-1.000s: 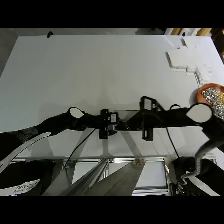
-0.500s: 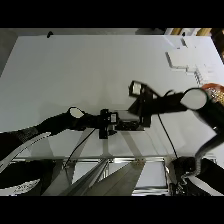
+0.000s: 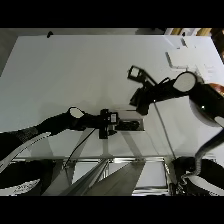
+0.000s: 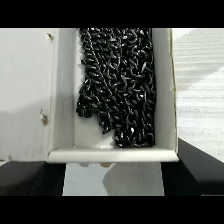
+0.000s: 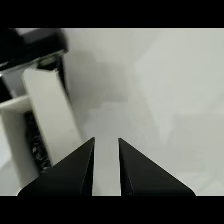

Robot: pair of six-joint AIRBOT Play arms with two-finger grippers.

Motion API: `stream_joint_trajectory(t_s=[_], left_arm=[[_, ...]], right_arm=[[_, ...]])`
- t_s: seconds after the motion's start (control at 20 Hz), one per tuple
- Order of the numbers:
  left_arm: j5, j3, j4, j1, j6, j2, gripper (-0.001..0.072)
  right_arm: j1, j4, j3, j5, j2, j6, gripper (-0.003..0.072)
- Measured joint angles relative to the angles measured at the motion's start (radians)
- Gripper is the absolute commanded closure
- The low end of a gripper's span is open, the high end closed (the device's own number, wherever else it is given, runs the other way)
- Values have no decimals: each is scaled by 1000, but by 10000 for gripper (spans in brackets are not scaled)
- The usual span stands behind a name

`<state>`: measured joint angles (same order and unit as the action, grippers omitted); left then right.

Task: Fold the box and place the chain.

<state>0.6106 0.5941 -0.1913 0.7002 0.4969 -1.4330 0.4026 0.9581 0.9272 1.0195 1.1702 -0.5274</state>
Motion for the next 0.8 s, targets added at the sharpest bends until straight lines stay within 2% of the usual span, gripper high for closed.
stream_joint_trajectory(t_s=[0.3, 0.35, 0.4, 0.8], left_arm=[[0, 0, 0, 0, 0, 0, 505], [0, 0, 0, 0, 0, 0, 505], [0, 0, 0, 0, 0, 0, 505], [0, 0, 0, 0, 0, 0, 505]], right_arm=[[121, 39, -81, 26, -61, 21, 498], [138, 51, -100, 20, -75, 24, 454], [152, 68, -117, 18, -87, 27, 443], [254, 151, -179, -22, -121, 38, 443]])
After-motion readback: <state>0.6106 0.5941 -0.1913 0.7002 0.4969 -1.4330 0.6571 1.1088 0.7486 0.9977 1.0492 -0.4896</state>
